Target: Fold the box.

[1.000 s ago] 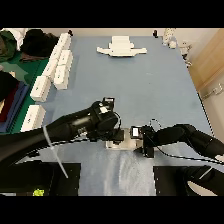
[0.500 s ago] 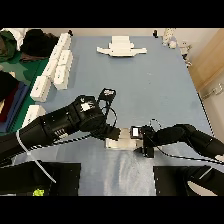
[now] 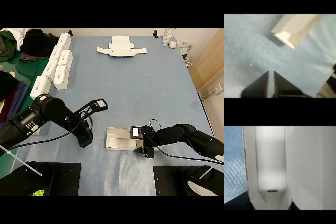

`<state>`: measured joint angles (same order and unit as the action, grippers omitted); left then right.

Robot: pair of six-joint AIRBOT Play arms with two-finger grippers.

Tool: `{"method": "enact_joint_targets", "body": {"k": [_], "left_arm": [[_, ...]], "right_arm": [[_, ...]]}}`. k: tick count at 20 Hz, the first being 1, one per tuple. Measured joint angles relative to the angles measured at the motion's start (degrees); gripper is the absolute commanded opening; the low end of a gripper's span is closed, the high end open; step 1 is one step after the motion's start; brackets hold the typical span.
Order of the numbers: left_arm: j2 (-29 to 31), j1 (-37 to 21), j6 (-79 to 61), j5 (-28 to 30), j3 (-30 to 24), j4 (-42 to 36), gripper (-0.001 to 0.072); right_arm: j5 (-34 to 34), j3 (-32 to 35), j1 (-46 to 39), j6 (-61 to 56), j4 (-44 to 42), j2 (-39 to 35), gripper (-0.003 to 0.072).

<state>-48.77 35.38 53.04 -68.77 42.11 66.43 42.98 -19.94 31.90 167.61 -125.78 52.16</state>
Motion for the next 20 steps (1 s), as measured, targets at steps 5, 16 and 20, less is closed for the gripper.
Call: {"method": "enact_joint_targets", "body": {"k": [5,16,20], "left_arm": [[1.31,-5.77,-35.04,13.00,-11.89,-13.51,0.0700],[-7.30,-3.06,-66.66,26.43,-19.54,-35.52,0.0700],[-9.01,-0.92,-68.15,29.35,-19.63,-39.26,0.0700]], "right_arm": [[0.00,0.00,0.00,0.00,0.00,-0.02,0.0507],[0.00,0.00,0.00,0.00,0.00,0.00,0.0507],[-0.02,0.00,0.00,0.00,0.00,0.00,0.0507]]}}
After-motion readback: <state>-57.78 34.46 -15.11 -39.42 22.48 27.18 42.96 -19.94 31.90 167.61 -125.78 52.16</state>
